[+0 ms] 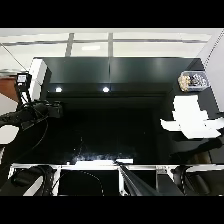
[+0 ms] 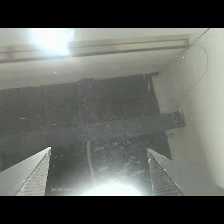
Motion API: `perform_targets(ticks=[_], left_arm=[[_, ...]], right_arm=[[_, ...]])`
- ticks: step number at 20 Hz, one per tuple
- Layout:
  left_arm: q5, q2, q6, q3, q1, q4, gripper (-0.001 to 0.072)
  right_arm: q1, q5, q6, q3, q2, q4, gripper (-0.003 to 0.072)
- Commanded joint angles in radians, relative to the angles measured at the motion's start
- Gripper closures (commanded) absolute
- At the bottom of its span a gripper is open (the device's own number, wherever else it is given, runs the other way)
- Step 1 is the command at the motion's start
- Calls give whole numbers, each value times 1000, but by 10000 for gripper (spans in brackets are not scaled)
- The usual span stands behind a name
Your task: Fold the box and place the chain.
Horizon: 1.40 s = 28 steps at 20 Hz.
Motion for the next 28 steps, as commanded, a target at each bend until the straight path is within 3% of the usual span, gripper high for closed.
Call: perform_targets(ticks=[1,4,5,6,7,8,9,13,19,24,28], left_arm=[[0,-2,0,0,0,0,4],[0,-2,0,0,0,0,4],[0,-2,0,0,0,0,4],[0,-2,0,0,0,0,4],[0,-2,0,0,0,0,4],[0,-2,0,0,0,0,4],[0,-2,0,0,0,0,4],[1,-4,0,0,0,0,4],[5,-4,-1,0,0,-2,4],[4,-4,0,0,-1,-127,4],[3,-6,-1,0,-37,-165,4]], right_arm=[[44,17,-9,3,-11,-83,116],[53,8,-14,3,-11,-95,157],[53,8,-27,3,-11,-97,335],[51,8,-42,3,-10,-95,387],[51,13,-52,3,-8,-95,392],[51,17,-66,3,-5,-93,575],[51,19,-66,2,-2,-81,610],[63,28,-111,-67,49,10,642],[132,-84,-142,-265,256,51,645],[388,-222,-202,-469,413,203,645],[651,-256,-209,-496,508,267,646]])
